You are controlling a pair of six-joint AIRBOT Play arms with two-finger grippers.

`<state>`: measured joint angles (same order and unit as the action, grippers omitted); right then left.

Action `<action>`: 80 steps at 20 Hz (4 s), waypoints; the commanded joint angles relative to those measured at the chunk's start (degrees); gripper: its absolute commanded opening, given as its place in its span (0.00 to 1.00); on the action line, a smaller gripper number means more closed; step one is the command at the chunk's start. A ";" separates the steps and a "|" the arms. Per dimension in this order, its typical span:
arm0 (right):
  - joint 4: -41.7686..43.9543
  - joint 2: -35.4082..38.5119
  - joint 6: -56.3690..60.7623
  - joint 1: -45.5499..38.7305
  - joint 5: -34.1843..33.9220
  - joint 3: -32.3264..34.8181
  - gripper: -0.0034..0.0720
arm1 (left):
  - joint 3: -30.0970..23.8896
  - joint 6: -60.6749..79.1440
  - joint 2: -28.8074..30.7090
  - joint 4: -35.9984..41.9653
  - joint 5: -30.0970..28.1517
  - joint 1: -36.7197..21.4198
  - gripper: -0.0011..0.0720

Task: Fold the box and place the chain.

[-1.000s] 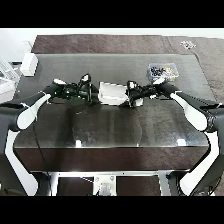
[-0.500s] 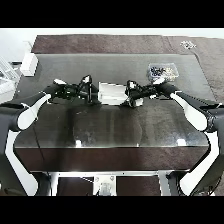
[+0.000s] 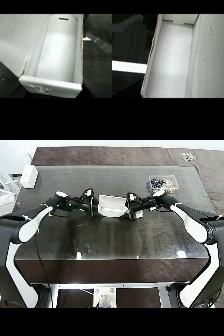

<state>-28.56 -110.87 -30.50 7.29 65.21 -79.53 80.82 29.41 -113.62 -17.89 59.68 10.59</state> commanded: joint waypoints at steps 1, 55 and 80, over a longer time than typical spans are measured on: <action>0.04 0.00 0.02 0.00 0.00 0.02 0.82 | 0.00 0.02 -0.02 0.11 -0.59 0.31 1.00; 0.04 0.00 0.02 0.00 0.00 0.02 0.82 | 0.85 0.33 -1.92 1.79 1.38 0.31 0.85; 0.04 0.00 0.02 0.00 0.00 0.02 0.82 | 0.83 0.63 -1.92 0.76 0.37 0.31 0.55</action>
<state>-28.53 -110.87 -30.50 7.29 65.21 -79.53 81.65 30.11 -115.52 -17.08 60.03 10.94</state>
